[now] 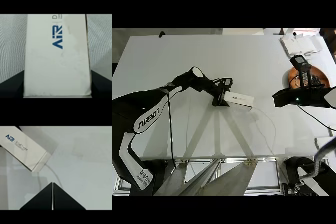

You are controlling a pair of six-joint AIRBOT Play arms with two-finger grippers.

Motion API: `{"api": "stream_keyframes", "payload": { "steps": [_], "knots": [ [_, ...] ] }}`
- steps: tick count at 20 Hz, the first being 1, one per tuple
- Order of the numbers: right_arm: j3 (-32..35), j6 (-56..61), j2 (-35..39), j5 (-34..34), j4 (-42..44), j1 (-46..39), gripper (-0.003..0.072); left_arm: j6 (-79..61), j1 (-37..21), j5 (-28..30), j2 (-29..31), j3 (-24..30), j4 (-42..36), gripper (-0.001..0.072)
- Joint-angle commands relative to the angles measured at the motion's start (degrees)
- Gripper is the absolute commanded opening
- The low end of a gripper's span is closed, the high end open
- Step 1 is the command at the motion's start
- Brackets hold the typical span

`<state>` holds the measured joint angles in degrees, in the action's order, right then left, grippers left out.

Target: Fold the box and place the chain.

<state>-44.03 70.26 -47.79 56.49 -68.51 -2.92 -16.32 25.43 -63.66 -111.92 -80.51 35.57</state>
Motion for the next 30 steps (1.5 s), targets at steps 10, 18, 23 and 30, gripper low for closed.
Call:
{"api": "stream_keyframes", "payload": {
  "steps": [10, 18, 23, 30],
  "knots": [
    [-0.07, 0.00, 0.04, 0.00, 0.02, 0.00, 0.0013, 9.53, -1.20, 0.24, 5.38, -0.04, 1.75, 0.0005],
    [-0.07, 0.00, 0.04, -0.02, 0.00, -0.02, 0.0013, 41.92, -1.27, 22.29, 29.09, -0.04, 24.55, 0.0004],
    [-0.07, 0.00, 0.04, -0.09, 0.00, -0.02, 0.0013, 72.15, -5.92, 24.90, 37.38, -0.04, 43.67, 0.0010],
    [-0.07, 0.00, 0.04, -0.13, 0.00, 0.00, 0.0013, 92.21, -17.59, 20.41, 36.70, 0.15, 45.40, 0.0003]
  ]
}}
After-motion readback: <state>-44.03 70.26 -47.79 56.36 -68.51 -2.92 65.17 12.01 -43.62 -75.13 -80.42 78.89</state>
